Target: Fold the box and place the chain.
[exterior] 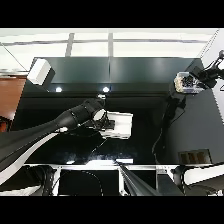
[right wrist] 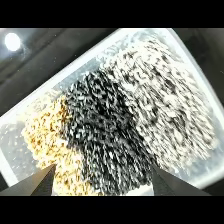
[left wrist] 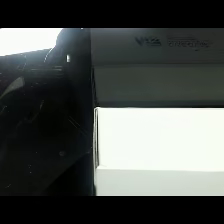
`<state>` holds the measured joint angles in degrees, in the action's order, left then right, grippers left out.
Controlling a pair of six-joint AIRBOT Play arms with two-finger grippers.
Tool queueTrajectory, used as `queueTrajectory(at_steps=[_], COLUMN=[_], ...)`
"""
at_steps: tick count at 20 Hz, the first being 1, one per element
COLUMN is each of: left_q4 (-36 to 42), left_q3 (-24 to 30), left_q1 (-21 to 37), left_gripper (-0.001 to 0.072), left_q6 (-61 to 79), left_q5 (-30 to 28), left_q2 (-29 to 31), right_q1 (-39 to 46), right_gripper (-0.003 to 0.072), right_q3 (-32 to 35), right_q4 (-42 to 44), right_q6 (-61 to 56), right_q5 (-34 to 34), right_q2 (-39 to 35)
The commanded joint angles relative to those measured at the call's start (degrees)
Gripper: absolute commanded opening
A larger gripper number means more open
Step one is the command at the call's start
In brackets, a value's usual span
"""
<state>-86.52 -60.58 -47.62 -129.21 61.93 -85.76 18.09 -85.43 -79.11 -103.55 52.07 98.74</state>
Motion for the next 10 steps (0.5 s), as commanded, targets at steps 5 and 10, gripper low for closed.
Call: queueTrajectory(at_steps=[5, 10], left_q4=[0.0, 0.02], left_q3=[0.0, 0.0], left_q1=[0.02, 0.0], left_gripper=[0.0026, 0.0026], left_q6=[0.02, 0.0], left_q5=[-0.13, -0.11], left_q2=[-0.02, -0.02], right_q1=[0.11, 0.11], right_gripper=[0.0548, 0.0294], right_q3=[-4.68, -4.79], right_q4=[1.09, 1.09], right_q6=[2.43, 2.27], right_q5=[0.66, 0.02], right_q2=[6.95, 8.37])
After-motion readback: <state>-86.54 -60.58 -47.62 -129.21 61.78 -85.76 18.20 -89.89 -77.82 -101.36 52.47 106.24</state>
